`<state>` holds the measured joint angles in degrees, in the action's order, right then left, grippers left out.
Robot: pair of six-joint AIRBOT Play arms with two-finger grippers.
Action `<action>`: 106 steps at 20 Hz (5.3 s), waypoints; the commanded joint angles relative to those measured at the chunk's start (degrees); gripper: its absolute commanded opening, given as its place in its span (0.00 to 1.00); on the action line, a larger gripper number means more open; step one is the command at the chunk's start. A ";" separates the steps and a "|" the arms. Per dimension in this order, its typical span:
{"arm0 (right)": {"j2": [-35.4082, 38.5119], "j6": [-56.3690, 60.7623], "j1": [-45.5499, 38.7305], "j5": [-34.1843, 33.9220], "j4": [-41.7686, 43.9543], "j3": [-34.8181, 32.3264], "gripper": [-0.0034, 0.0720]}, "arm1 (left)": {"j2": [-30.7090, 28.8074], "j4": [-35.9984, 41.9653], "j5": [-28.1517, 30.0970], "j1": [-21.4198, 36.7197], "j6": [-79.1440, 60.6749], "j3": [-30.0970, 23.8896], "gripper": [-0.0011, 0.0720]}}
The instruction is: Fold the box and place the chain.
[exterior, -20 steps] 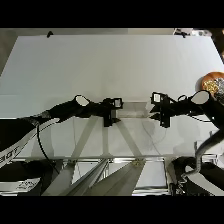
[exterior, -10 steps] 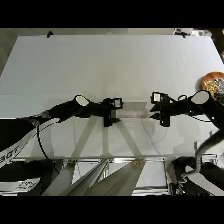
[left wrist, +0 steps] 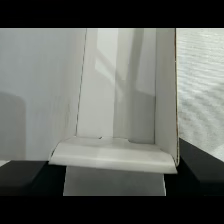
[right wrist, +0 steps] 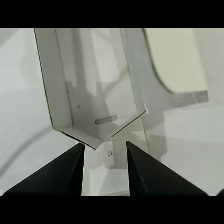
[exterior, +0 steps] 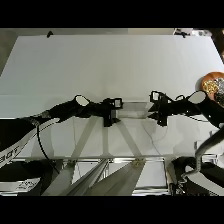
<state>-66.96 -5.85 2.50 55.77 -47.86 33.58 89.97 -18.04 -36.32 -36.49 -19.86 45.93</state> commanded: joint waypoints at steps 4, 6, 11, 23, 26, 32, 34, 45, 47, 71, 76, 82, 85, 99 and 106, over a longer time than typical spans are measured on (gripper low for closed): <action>-2.05 -6.29 0.00 -0.96 7.43 -0.04 0.33 | -0.04 0.00 0.02 -0.04 -0.02 0.00 0.70; -2.05 -6.32 0.00 0.04 7.56 -0.04 0.33 | -0.04 0.00 0.04 -0.04 -0.02 0.00 0.70; -2.97 -6.71 0.07 2.34 7.85 -0.04 0.33 | -0.04 0.00 0.04 -0.04 -0.02 0.00 0.70; -5.20 -8.26 0.04 3.10 10.40 -0.04 0.67 | -0.04 0.00 0.02 -0.04 -0.02 0.00 0.70; -5.20 -8.11 0.04 2.93 10.49 -0.04 0.85 | -0.04 0.02 0.02 -0.04 -0.02 0.00 0.70; -5.20 -7.74 0.04 1.90 10.78 -0.04 0.48 | -0.04 0.00 0.02 -0.04 -0.02 0.00 0.70; -5.20 -7.91 0.04 2.32 10.75 -0.04 0.13 | -0.04 0.00 0.02 -0.04 -0.02 0.00 0.70; 4.22 -2.86 -0.02 0.39 5.60 0.00 0.06 | -0.04 0.00 0.02 -0.04 -0.02 0.00 0.70; 7.65 0.74 0.00 1.90 6.62 0.00 0.06 | -0.04 0.00 0.02 -0.04 -0.02 0.00 0.70; -5.16 18.93 3.43 -17.33 15.34 0.07 0.06 | -0.04 0.00 0.02 -0.04 -0.02 0.00 0.70; 2.86 18.64 3.43 -17.46 14.38 0.94 0.07 | -0.04 0.00 0.02 -0.04 -0.02 0.00 0.70; 8.90 20.02 3.43 -9.49 0.81 0.94 0.15 | -0.04 0.02 0.02 -0.04 -0.02 0.00 0.70; 8.96 23.06 3.43 -1.46 -8.11 0.94 0.35 | -0.04 0.00 0.02 -0.04 -0.02 0.00 0.70; 3.39 12.81 3.45 1.16 -5.62 0.63 0.45 | -0.04 0.00 0.02 -0.04 -0.02 0.00 0.70; 1.16 6.49 4.59 -1.97 1.60 0.63 0.44 | -0.04 0.02 0.04 -0.04 -0.02 0.00 0.70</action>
<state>-65.17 4.69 6.31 55.00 -50.39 34.26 89.97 -18.02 -36.32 -36.51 -19.88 45.93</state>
